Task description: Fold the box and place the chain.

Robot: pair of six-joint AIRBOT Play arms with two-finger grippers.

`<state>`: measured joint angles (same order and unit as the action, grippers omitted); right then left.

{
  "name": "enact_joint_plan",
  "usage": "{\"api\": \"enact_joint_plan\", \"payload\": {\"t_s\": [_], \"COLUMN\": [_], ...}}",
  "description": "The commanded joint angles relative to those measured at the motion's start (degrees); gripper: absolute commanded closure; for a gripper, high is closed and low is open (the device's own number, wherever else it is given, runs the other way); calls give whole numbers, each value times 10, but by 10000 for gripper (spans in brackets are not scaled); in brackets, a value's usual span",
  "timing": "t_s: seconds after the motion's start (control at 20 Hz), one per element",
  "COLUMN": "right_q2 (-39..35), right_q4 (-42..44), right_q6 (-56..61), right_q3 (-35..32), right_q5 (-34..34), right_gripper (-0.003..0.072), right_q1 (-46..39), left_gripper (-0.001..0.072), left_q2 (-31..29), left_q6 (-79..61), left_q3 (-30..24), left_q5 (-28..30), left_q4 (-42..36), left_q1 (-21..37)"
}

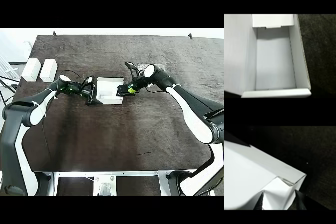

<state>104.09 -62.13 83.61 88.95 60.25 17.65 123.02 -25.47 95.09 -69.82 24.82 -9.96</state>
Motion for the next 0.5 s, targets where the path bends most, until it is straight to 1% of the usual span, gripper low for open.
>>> {"api": "enact_joint_plan", "payload": {"t_s": [0.0,0.1,0.2,0.3,0.4,0.45], "right_q2": [12,23,38,51,61,64], "right_q4": [-75,-118,-172,-227,-247,-251], "right_q6": [86,126,168,207,225,234], "right_q3": [26,47,76,103,123,128], "right_q5": [16,35,70,86,88,93], "right_gripper": [240,240,240,240,247,271], "right_q1": [18,28,40,50,55,55], "left_gripper": [422,421,421,421,421,421], "left_q2": [0,0,0,0,0,0], "left_q6": [0,0,0,0,0,-1], "left_q3": [0,0,0,0,0,0], "left_q5": [0,0,0,0,0,0], "left_q4": [0,0,0,0,0,0], "left_q1": [0,0,0,0,0,0]}}
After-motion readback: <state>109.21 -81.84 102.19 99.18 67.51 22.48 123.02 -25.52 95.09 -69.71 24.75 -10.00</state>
